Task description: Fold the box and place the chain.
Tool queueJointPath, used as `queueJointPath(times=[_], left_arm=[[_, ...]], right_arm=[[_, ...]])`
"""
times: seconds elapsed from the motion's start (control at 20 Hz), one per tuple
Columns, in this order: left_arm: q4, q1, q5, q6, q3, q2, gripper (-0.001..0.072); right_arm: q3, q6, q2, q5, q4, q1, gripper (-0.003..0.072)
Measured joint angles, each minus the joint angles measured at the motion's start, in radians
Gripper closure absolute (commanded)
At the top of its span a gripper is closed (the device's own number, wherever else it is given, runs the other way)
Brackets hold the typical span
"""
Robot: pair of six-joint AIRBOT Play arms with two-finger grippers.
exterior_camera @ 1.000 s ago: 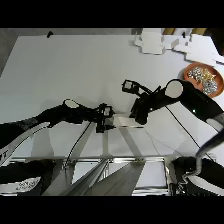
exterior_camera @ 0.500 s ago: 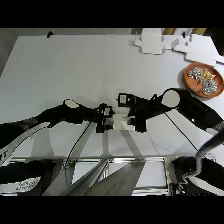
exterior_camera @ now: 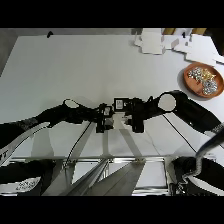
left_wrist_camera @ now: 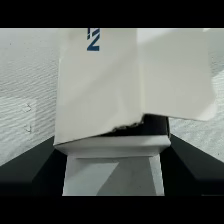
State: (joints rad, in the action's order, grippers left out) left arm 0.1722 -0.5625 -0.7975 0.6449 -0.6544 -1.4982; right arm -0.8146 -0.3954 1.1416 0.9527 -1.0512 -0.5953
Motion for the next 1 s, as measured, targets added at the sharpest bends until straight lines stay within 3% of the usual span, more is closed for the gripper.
queueJointPath(times=[0.1, 0.4, 0.8, 1.0], left_arm=[[0.000, 0.000, 0.000, 0.000, 0.000, 0.000, 0.0574], [-0.003, 0.000, 0.003, -0.001, 0.000, 0.000, 0.0574], [-0.002, 0.001, 0.002, -0.001, 0.000, 0.000, 0.0574], [-0.002, 0.001, 0.003, 0.002, 0.000, 0.000, 0.0574]], right_arm=[[0.000, 0.001, 0.001, -0.007, -0.010, -0.002, 0.0354], [0.001, 0.003, 0.003, -0.017, -0.020, -0.002, 0.0586], [0.023, 0.002, 0.005, -0.049, -0.014, -0.003, 0.0582], [0.037, 0.000, 0.007, -0.077, -0.001, -0.003, 0.0477]])
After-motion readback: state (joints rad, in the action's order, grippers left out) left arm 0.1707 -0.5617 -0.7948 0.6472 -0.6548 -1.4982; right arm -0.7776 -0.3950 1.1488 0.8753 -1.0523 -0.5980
